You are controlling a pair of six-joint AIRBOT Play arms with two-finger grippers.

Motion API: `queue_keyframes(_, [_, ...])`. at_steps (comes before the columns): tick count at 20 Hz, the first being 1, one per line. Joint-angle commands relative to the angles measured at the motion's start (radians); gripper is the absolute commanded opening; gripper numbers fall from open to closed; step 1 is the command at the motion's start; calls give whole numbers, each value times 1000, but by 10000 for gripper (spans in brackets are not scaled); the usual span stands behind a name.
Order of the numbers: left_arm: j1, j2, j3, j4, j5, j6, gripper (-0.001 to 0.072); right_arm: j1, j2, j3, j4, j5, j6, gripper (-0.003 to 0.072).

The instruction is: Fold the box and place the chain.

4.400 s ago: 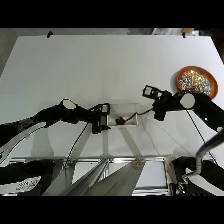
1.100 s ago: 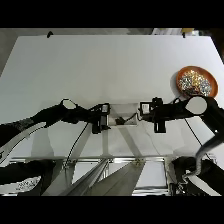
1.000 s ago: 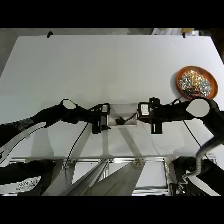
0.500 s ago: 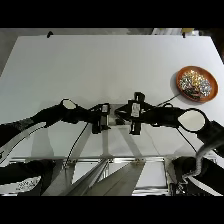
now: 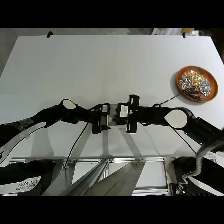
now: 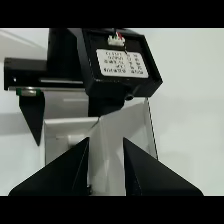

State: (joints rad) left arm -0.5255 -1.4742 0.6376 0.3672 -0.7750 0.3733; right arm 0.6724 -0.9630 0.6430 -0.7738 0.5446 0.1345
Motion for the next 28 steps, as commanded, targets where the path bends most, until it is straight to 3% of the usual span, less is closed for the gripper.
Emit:
queue_keyframes(1, [0,0,0,0,0,0,253,-31,42,1,-106,18,0,240])
queue_keyframes(4, [0,0,0,0,0,0,253,-111,131,1,-169,121,2,234])
queue_keyframes(5, [0,0,0,0,0,0,253,-155,151,1,-195,169,29,201])
queue_keyframes(6, [0,0,0,0,0,0,253,-206,161,1,-224,215,67,164])
queue_keyframes(10, [0,0,0,0,0,0,253,-431,145,1,-376,357,119,158])
queue_keyframes(11, [0,0,0,0,0,0,253,-475,131,1,-382,359,113,168])
queue_keyframes(14, [0,0,0,0,0,0,253,-527,51,1,-363,357,37,352])
queue_keyframes(15, [0,0,0,0,0,0,253,-527,14,1,-353,357,24,366])
queue_keyframes(21, [0,0,0,0,0,0,253,-471,-223,1,-221,335,-112,364])
queue_keyframes(24, [0,0,0,0,0,0,253,-420,-276,1,-131,253,-172,359])
queue_keyframes(28, [0,0,0,0,0,0,253,-406,-328,1,-131,218,-170,350])
